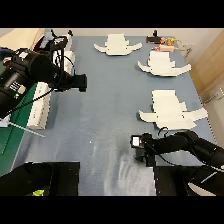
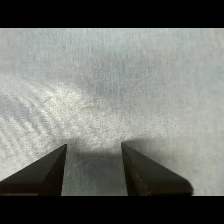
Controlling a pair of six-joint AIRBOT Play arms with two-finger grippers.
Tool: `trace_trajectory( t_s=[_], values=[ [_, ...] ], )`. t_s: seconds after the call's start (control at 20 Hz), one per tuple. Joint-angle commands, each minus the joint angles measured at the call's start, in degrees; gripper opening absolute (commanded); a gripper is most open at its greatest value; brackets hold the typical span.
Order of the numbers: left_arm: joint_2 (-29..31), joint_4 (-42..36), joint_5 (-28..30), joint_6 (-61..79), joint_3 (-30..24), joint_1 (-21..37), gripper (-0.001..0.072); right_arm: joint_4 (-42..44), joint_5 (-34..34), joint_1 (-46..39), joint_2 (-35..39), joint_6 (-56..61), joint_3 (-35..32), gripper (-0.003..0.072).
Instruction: Fold the box.
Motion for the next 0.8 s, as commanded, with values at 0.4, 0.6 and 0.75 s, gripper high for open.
trace_trajectory(
  t_s=[0.4,0.6,0.75],
  values=[
    [0.0,0.0,0.0,0.0,0.0,0.0,0.0692,0.0,0.0,0.0,0.1,0.0,0.0,0.0506],
    [0.0,0.0,0.0,0.0,0.0,0.0,0.0693,0.0,0.0,0.0,0.1,0.0,0.0,0.0507],
    [0.0,0.0,0.0,0.0,0.0,0.0,0.0693,1.1,-1.3,0.0,0.0,2.5,0.0,0.0507]
  ],
)
